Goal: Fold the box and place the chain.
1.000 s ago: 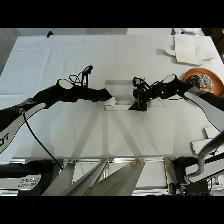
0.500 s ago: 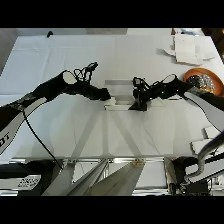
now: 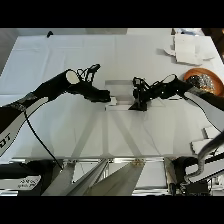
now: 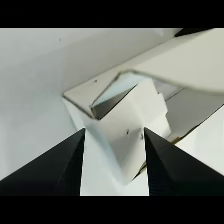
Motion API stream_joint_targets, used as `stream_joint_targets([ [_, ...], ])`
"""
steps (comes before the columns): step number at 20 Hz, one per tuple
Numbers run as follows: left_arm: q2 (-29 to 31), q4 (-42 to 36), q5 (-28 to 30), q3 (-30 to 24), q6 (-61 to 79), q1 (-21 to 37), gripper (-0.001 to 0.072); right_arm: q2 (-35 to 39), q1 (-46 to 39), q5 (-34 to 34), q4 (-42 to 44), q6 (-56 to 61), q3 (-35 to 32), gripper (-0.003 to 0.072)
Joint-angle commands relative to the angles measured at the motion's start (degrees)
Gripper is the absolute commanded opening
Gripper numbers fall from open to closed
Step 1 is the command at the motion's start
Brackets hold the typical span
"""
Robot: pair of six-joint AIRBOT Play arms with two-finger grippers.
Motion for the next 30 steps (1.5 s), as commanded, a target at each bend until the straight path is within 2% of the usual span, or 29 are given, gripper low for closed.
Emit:
stream_joint_targets([
  [1,0.0,7.0,-0.5,0.1,-5.0,0.0,0.0387,0.0,0.0,0.0,0.0,0.0,0.0,0.0518],
  [7,0.0,7.8,2.8,0.1,-6.8,0.1,0.0371,0.0,0.0,0.0,0.0,0.0,0.0,0.0518],
  [12,0.0,8.1,2.7,0.2,-7.8,-0.3,0.0371,0.0,0.0,0.0,0.0,0.0,0.0,0.0518],
  [13,0.0,8.9,2.2,0.5,-7.9,-0.7,0.0351,0.0,0.0,0.0,0.0,0.0,0.0,0.0518],
  [15,-0.5,12.7,-0.2,2.5,-10.6,-1.5,0.034,0.0,0.0,0.0,0.0,0.0,0.0,0.0518],
  [19,-3.8,22.9,-7.1,10.3,-17.9,-4.2,0.0339,0.0,0.0,0.0,0.0,0.0,0.0,0.0518],
  [24,-9.6,25.5,-13.6,16.0,-24.5,-7.5,0.0327,0.0,0.0,0.0,0.0,0.0,0.0,0.0518],
  [26,-10.7,28.3,-14.1,17.2,-27.9,-8.9,0.0325,0.0,0.0,0.0,0.0,0.0,0.0,0.0518],
  [28,-10.8,29.1,-14.5,17.7,-30.8,-9.3,0.027,0.0,0.0,0.0,0.0,0.0,0.0,0.0518],
  [30,-10.8,29.4,-15.0,18.4,-33.4,-9.3,0.027,0.0,0.0,0.0,0.0,0.0,0.0,0.0518],
])
